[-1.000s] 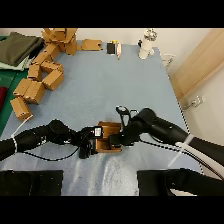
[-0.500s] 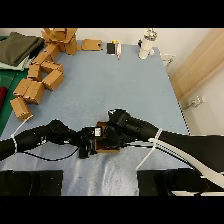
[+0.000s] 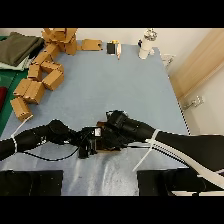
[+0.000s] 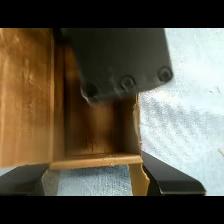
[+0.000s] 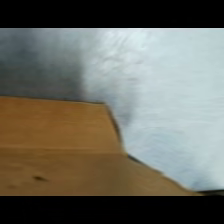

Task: Fold the box.

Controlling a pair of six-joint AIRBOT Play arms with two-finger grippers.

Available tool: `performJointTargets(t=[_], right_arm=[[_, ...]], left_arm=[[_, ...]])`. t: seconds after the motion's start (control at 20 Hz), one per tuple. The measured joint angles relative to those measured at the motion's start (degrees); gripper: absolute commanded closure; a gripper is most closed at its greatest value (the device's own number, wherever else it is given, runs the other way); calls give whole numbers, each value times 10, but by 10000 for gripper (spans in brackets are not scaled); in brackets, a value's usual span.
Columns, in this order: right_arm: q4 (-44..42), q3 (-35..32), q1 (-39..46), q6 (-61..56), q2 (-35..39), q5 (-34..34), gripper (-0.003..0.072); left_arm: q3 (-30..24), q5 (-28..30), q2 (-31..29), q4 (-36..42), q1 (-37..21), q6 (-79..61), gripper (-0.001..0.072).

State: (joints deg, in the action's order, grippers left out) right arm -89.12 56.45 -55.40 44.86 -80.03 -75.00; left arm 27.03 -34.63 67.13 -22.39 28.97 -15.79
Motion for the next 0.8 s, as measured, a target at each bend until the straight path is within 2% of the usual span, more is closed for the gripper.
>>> performJointTargets(t=[0.25, 0.5, 0.55, 0.7, 0.8], right_arm=[[0, 1, 0, -1, 22, -5, 227], [5, 1, 0, -10, 83, -39, 230], [5, 1, 2, -10, 101, -46, 268], [8, 1, 2, -15, 164, -68, 448], [25, -3, 10, -17, 210, -85, 527]], left_arm=[[0, 1, 0, 3, 0, 3, 246], [0, 2, 0, 2, 0, 4, 246], [0, 2, 0, 2, 0, 4, 246], [0, 1, 0, 1, 0, 4, 246], [0, 1, 0, 1, 0, 4, 246]])
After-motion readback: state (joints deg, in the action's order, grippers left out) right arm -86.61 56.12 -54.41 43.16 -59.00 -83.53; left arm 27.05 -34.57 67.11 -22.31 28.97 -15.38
